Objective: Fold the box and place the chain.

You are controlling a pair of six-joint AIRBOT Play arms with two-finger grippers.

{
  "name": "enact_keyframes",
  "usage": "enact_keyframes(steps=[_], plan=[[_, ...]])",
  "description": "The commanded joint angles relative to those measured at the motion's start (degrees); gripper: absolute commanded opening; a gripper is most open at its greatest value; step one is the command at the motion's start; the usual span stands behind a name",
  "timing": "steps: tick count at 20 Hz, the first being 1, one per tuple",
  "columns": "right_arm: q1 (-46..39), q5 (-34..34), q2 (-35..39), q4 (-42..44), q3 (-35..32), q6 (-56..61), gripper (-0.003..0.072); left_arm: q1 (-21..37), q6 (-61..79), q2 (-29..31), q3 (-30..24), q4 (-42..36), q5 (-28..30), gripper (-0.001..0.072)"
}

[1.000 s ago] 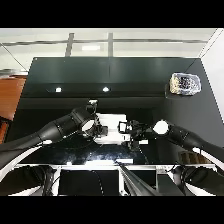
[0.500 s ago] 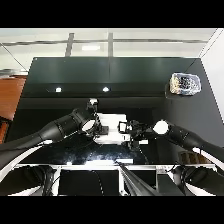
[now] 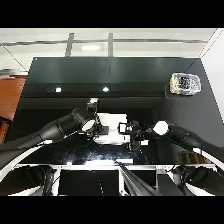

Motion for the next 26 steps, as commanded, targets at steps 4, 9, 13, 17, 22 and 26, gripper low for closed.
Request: enact_keyframes(steps=[4, 9, 13, 17, 22, 26], plan=[[-0.1, 4.9, 7.1, -4.7, 0.2, 2.1, 0.0694, 0.1, -0.1, 1.3, 0.1, 1.7, -1.2, 0.0027], [-0.1, 4.0, 8.7, -7.1, 0.2, 3.1, 0.0686, 0.1, -0.2, 0.9, 0.0, 2.2, -1.6, 0.0027], [-0.1, 2.2, 8.6, -5.6, 0.2, 3.1, 0.0618, 0.1, -0.2, 0.8, 0.0, 2.4, -1.6, 0.0027], [-0.1, 2.3, 8.0, -2.1, 0.2, 3.2, 0.0516, 0.1, -0.4, 0.8, 0.0, 2.5, -1.6, 0.0027], [-0.1, 3.6, 7.2, -2.2, 0.2, 4.8, 0.0233, 0.1, -0.4, 0.8, 0.0, 2.5, -1.5, 0.0027], [0.0, 3.7, 6.9, -1.1, 0.2, 5.6, 0.0233, 0.1, -0.5, 0.8, 0.0, 2.4, -1.5, 0.0027]])
